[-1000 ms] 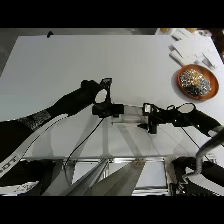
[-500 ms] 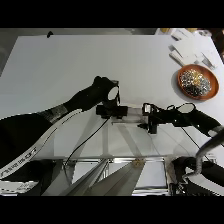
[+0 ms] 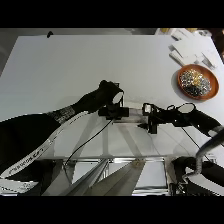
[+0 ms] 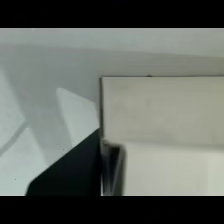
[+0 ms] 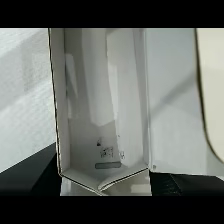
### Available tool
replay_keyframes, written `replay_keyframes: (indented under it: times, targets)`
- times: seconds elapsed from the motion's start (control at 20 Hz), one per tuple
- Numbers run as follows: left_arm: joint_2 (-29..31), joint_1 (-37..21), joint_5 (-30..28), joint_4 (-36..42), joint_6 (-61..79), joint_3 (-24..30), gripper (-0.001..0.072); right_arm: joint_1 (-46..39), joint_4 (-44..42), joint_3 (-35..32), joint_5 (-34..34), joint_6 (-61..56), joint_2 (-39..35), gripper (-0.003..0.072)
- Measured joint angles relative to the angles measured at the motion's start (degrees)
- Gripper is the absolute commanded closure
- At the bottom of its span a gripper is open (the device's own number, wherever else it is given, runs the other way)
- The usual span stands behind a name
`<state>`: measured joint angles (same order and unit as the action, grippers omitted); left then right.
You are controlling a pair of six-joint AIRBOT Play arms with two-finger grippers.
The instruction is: Fold the box and place the chain.
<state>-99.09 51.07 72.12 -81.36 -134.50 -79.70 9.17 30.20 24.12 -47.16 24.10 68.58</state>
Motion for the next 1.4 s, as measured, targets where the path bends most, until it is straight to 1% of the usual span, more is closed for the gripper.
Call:
replay_keyframes:
  times: [0.1,0.15,0.2,0.25,0.35,0.4,0.7,0.85,0.95,1.2,1.35,1.4]
  targets:
    - [-0.04,0.13,-0.09,-0.22,-0.31,0.0,0.0626,0.0,0.0,0.0,0.04,0.0,0.0,0.0291]
    - [-0.04,0.2,-0.09,-0.28,-0.46,0.0,0.0611,-0.02,0.0,0.0,0.04,0.0,0.0,0.0291]
    - [-0.02,0.22,-0.07,-0.33,-0.5,0.0,0.0535,0.0,0.0,0.0,0.04,0.0,0.0,0.0291]
    - [0.07,0.24,-0.26,-0.13,-0.52,0.0,0.042,0.0,-0.02,0.0,0.04,0.0,0.0,0.0291]
    - [0.61,0.31,0.28,0.11,-0.5,0.0,0.0267,0.0,-0.09,0.0,0.02,-0.02,0.0,0.0291]
    - [1.03,0.28,0.79,0.04,-0.2,0.0,0.0256,0.0,-0.15,0.0,0.0,-0.02,0.0,0.0291]
    - [5.35,0.33,3.06,-1.6,4.42,0.17,0.0255,0.0,-0.11,0.0,-0.02,-0.02,0.0,0.0291]
    - [7.87,0.48,4.09,-3.06,5.35,2.51,0.0256,0.0,-0.09,0.0,-0.02,-0.02,0.0,0.0291]
    - [9.01,0.52,2.78,-3.65,5.68,4.87,0.0256,0.0,-0.09,0.0,-0.02,-0.02,0.0,0.0291]
    - [9.68,0.09,-4.81,-2.8,6.01,7.67,0.0259,0.0,-0.09,0.0,-0.02,-0.02,0.0,0.0291]
    - [9.09,-0.39,-6.51,-1.57,6.19,8.09,0.0262,0.0,-0.07,0.0,-0.02,-0.02,0.0,0.0291]
    - [8.59,-0.59,-6.49,-1.11,6.19,8.13,0.0288,0.0,-0.07,0.0,-0.02,-0.02,0.0,0.0291]
